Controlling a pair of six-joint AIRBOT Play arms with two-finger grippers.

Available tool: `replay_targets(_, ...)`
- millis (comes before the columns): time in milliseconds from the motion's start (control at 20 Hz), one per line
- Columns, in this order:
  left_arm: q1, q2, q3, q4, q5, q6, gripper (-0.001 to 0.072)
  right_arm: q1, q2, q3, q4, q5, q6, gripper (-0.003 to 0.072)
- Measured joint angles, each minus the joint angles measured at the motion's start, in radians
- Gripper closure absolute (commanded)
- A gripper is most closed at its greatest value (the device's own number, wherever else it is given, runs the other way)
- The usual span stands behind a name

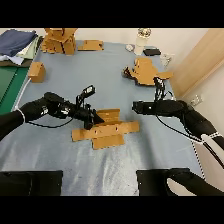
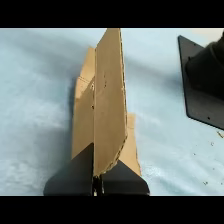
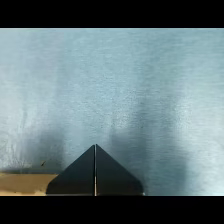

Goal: Fold the box.

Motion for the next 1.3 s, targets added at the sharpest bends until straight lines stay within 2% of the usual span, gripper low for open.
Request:
replay_targets(200,-0.021,0.007,-0.051,-0.072,-0.053,0.085,0.0698,-0.003,-0.025,0.01,-0.016,-0.004,0.023,0.0684)
replay_targets(400,-0.001,0.019,-0.068,-0.1,-0.145,0.116,0.0698,-0.003,-0.041,0.013,-0.021,-0.006,0.038,0.0684)
replay_targets(650,0.043,0.023,-0.074,-0.024,-0.202,0.077,0.0698,-0.003,-0.048,0.014,-0.023,0.0,0.042,0.0684)
replay_targets(900,0.005,0.024,-0.09,0.026,-0.148,0.06,0.0698,-0.003,-0.049,0.014,-0.026,0.011,0.043,0.0684)
replay_targets(1300,-0.014,0.047,-0.146,-0.013,-0.079,0.098,0.0697,-0.003,-0.049,0.014,-0.047,0.012,0.043,0.0684)
